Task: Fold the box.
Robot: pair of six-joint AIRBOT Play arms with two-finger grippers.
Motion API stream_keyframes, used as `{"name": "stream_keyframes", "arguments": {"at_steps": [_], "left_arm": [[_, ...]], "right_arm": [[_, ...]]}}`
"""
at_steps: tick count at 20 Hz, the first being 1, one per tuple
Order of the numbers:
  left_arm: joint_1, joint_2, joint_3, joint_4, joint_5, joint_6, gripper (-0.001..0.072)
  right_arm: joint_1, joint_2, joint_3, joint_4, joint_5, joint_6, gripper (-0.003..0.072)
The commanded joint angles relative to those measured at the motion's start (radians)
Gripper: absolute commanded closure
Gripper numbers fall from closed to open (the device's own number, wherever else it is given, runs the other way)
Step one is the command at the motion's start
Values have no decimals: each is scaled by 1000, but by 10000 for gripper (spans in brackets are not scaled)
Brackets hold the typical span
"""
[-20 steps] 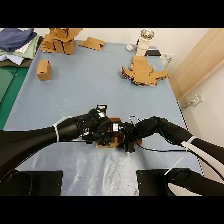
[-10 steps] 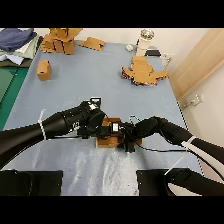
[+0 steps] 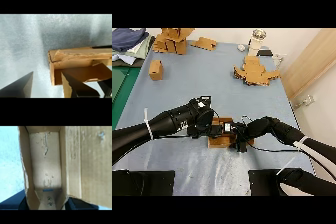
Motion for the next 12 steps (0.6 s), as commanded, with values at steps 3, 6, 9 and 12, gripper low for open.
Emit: {"name": "stream_keyframes", "arguments": {"at_steps": [3,6,9,12], "left_arm": [[0,4,1,0,-3,0,285],[0,4,1,0,-5,7,300],[0,4,1,1,-29,15,486],[0,4,1,4,-92,58,696]], "right_arm": [[0,0,0,0,0,0,213],[0,0,0,0,0,0,213],[0,0,1,0,0,0,213],[0,0,0,0,0,0,214]]}}
